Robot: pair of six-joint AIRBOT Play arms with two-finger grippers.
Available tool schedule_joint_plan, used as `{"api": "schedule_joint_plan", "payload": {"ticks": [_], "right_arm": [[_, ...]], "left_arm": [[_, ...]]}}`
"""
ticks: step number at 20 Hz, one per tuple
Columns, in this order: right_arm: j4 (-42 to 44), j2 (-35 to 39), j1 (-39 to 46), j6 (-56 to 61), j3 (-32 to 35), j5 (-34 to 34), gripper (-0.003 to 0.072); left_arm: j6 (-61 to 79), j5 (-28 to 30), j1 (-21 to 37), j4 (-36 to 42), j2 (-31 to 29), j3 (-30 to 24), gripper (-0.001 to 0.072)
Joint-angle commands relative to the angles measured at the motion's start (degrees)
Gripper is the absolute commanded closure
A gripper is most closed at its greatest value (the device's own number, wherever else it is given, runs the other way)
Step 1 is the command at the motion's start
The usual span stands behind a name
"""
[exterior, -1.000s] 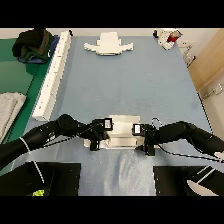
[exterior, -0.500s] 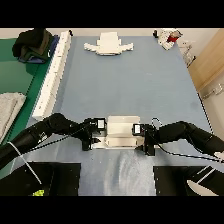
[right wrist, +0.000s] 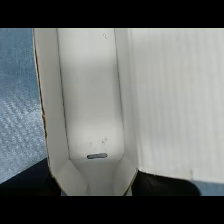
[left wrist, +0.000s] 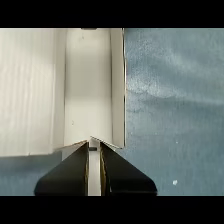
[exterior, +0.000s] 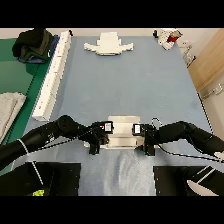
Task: Fold the box.
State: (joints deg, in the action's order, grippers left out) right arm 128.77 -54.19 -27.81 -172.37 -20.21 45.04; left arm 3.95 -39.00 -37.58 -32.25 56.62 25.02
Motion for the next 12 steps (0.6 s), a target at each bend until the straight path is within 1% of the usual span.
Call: {"api": "schedule_joint_plan", "payload": {"ticks": [1, 3, 8, 9, 10, 11, 12], "right_arm": [[0.0, 0.0, 0.0, 0.0, 0.0, 0.0, 0.0208], [0.0, 0.0, 0.0, 0.0, 0.0, 0.0, 0.0208], [0.0, 0.0, 0.0, 0.0, 0.0, 0.0, 0.0209], [0.0, 0.0, 0.0, 0.0, 0.0, 0.0, 0.0209], [0.0, 0.0, 0.0, 0.0, 0.0, 0.0, 0.0209], [0.0, 0.0, 0.0, 0.0, 0.0, 0.0, 0.0208], [0.0, 0.0, 0.0, 0.0, 0.0, 0.0, 0.0209]], "left_arm": [[4.5, 4.2, -2.3, 6.2, 2.7, 0.7, 0.0597], [4.5, 4.7, -2.4, 6.6, 3.5, 1.0, 0.0597], [4.2, 1.9, -2.4, 6.5, 3.7, 1.0, 0.0594], [4.2, 1.9, -2.4, 6.4, 3.7, 1.0, 0.0451], [4.1, 1.9, -2.4, 6.4, 3.7, 1.0, 0.0142], [4.1, 1.9, -2.4, 6.4, 3.7, 1.0, 0.0051], [4.1, 2.0, -2.4, 6.4, 3.7, 1.0, 0.0051]]}}
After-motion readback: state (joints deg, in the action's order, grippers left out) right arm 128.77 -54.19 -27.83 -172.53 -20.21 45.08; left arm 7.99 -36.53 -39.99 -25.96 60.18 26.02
